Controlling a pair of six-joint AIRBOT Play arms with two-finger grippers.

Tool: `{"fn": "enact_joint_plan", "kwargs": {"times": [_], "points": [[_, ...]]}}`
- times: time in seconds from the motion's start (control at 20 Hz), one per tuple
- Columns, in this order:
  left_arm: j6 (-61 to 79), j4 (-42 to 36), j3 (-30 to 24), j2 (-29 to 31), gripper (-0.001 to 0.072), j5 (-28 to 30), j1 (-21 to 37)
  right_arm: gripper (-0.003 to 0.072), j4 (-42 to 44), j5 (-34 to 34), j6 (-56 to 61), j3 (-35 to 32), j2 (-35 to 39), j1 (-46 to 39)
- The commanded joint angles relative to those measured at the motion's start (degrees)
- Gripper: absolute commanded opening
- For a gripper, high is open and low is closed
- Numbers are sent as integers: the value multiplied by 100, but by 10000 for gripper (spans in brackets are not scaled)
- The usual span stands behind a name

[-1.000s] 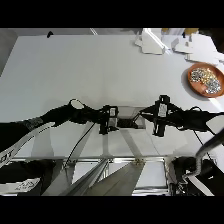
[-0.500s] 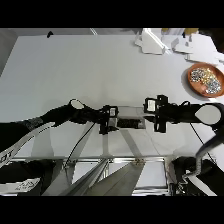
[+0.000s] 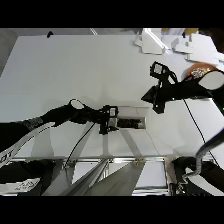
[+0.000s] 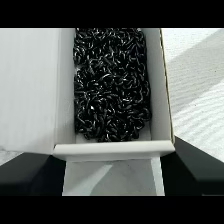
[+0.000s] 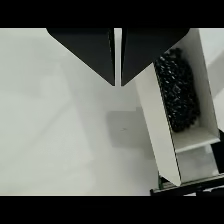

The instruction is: Fold the box and place the chain.

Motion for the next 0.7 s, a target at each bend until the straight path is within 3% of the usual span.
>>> {"fn": "enact_joint_plan", "kwargs": {"times": [0.0, 0.25, 0.35, 0.45, 0.65], "points": [[2, 2, 4, 4, 135, 0, 2, 36, 341, 286, 155, 68, -708, 87], [2, 2, 4, 4, 135, 0, 2, 43, 380, 223, 72, -302, -754, 494], [2, 2, 2, 4, 135, 0, 2, 70, 319, 236, 39, -444, -695, 671], [2, 2, 4, 4, 135, 0, 2, 178, 208, 219, -46, -533, -468, 907], [2, 2, 4, 4, 135, 0, 2, 178, -2, 116, -214, -702, -114, 1233]]}}
